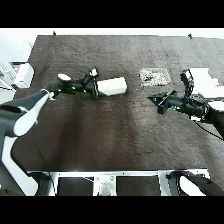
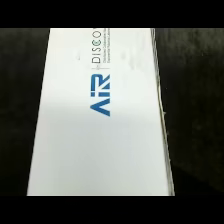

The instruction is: Fold the box and place the chain.

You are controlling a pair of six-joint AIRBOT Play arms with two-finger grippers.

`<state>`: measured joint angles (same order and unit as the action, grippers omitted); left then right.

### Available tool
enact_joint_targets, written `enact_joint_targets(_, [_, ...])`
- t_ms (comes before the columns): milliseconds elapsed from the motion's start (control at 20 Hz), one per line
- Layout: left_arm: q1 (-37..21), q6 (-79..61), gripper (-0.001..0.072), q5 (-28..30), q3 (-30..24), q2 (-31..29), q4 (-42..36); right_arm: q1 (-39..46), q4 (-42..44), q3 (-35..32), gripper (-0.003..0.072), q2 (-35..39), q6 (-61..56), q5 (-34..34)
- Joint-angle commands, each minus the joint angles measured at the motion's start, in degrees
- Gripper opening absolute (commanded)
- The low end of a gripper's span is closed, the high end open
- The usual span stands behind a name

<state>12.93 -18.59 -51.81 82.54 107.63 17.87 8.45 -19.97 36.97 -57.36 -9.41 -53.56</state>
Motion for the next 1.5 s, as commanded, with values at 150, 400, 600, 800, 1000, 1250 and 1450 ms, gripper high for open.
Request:
enact_joint_targets(150, [-10.7,13.3,0.0018,22.4,0.1,-15.5,-0.7,0.2,1.0,-0.5,0.0009,0.2,0.4,0.5])
enact_joint_targets(400, [-21.0,22.1,0.0018,36.9,-1.3,-17.2,-0.7,0.2,1.0,-0.6,0.0010,0.2,0.4,0.5])
enact_joint_targets(600, [-27.5,31.2,0.0018,36.0,-3.3,-14.1,-0.2,0.2,1.4,-0.6,0.0010,0.2,0.4,0.5])
enact_joint_targets(800, [-30.8,34.2,0.0018,33.3,-3.4,-9.7,2.2,0.1,1.6,-0.7,0.0010,0.2,-0.9,0.5])
enact_joint_targets(1000, [-30.9,34.8,0.0018,35.1,-4.3,-7.2,5.6,0.1,1.8,-0.7,0.0010,0.2,-1.1,0.5])
enact_joint_targets(1250, [-30.9,37.2,0.0018,34.5,-4.5,-2.9,5.7,0.1,3.1,-0.8,0.0010,0.2,-1.1,0.4])
enact_joint_targets(1450, [-30.9,36.6,0.0018,36.4,-4.5,-1.8,6.1,0.1,3.5,-1.1,0.0010,0.2,-1.1,0.4])
